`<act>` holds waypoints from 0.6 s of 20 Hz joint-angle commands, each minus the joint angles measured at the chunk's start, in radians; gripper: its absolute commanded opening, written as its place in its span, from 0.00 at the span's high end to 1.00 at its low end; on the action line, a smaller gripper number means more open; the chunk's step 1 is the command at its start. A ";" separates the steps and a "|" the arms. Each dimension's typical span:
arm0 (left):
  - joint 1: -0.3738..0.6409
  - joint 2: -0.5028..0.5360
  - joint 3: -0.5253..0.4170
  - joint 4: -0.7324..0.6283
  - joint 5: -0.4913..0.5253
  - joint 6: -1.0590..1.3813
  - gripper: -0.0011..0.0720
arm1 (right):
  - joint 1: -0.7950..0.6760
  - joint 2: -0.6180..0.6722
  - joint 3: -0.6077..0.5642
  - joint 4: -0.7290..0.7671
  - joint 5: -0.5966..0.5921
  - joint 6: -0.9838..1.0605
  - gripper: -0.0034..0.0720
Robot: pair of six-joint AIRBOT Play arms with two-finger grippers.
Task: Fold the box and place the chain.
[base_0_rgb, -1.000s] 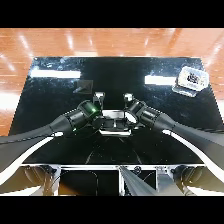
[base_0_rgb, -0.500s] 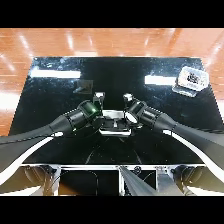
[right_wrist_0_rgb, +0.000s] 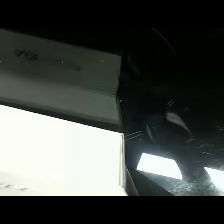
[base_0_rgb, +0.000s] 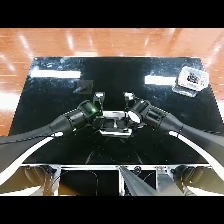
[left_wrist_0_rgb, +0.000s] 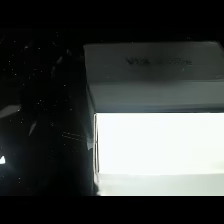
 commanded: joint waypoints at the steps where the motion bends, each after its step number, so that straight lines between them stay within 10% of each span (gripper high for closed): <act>1: 0.000 0.000 0.001 0.000 0.002 0.000 0.96 | -0.023 0.011 0.001 0.000 0.003 0.023 0.44; 12: 0.000 0.000 0.001 0.000 0.002 0.000 0.96 | -0.056 -0.019 -0.005 0.041 -0.077 0.069 0.54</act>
